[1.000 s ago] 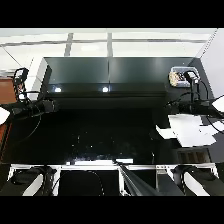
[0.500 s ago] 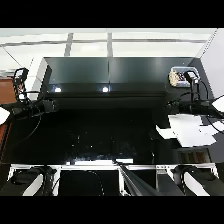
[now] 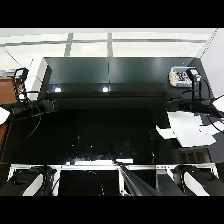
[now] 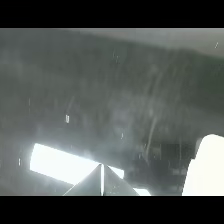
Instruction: Fold the box and place the chain.
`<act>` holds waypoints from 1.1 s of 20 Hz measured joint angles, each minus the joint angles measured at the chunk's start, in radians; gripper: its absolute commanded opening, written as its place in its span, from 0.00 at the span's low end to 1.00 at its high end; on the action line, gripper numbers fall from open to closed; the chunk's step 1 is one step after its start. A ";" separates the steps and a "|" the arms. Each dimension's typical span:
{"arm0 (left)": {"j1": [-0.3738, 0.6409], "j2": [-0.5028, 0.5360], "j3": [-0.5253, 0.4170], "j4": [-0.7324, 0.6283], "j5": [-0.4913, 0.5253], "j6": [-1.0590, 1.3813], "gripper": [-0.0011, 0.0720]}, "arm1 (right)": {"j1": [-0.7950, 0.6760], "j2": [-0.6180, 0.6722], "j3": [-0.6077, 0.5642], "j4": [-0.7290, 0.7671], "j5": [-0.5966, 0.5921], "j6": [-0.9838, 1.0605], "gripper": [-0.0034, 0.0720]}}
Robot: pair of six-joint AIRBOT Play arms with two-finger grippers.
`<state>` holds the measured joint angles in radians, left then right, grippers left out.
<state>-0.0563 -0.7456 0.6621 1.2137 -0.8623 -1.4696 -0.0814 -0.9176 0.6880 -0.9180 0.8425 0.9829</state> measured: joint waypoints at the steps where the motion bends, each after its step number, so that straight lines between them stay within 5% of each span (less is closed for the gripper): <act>1: 0.000 0.000 0.000 -0.003 0.013 0.000 0.05 | 0.000 0.000 0.000 0.006 -0.037 0.000 0.07; 3: 0.000 0.000 0.000 -0.006 0.052 0.000 0.05 | -0.001 -0.002 0.000 0.015 -0.124 0.000 0.07; 4: 0.000 -0.002 0.000 -0.015 0.082 0.000 0.07 | -0.001 -0.006 0.000 0.018 -0.177 0.000 0.26; 5: 0.000 -0.005 0.000 -0.028 0.108 0.000 0.38 | -0.001 -0.012 0.000 0.020 -0.233 0.000 0.96; 6: -0.001 -0.013 0.000 -0.050 0.142 0.000 0.93 | -0.001 -0.021 0.000 0.022 -0.283 0.000 1.00; 7: -0.002 -0.026 0.000 -0.069 0.165 0.000 0.97 | -0.001 -0.032 0.000 0.023 -0.324 0.000 1.00; 10: -0.008 -0.087 0.000 -0.106 0.205 0.003 0.97 | -0.043 -0.079 0.013 -0.050 -0.362 0.060 1.00; 13: -0.012 -0.153 0.000 -0.121 0.201 0.003 0.97 | -0.246 -0.185 0.103 -0.290 -0.281 0.301 1.00; 17: -0.016 -0.206 0.000 -0.130 0.185 0.003 0.97 | -0.608 -0.385 0.325 -0.452 0.010 0.393 1.00; 22: -0.016 -0.224 0.000 -0.131 0.177 0.004 0.97 | -0.830 -0.594 0.502 -0.402 0.392 0.145 1.00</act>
